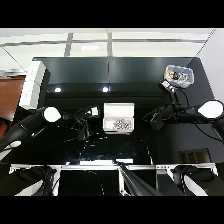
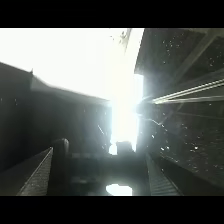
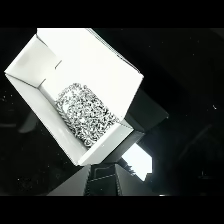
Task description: Fold the box and place the chain.
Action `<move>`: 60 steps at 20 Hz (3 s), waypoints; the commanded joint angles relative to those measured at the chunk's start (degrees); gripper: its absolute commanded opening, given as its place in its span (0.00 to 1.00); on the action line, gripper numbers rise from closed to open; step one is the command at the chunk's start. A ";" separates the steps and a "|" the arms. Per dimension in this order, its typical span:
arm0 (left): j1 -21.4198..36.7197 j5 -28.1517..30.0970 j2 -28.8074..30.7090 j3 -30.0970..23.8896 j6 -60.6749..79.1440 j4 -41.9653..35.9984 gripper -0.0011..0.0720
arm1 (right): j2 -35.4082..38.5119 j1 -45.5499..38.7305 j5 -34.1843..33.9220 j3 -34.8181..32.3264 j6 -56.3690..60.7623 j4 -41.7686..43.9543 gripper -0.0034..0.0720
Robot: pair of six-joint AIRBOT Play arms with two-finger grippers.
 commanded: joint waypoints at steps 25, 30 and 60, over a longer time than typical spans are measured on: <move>2.54 -3.63 -15.43 5.84 29.51 -18.18 0.99 | -0.04 0.20 -2.60 -0.04 1.88 0.00 0.30; 0.66 -3.41 -15.43 5.84 29.46 -18.16 0.99 | -0.04 0.20 -3.10 -0.04 1.88 0.02 0.30; -3.72 0.26 -15.43 5.77 26.93 -16.70 0.56 | -9.25 1.25 -22.67 4.22 10.32 10.73 0.97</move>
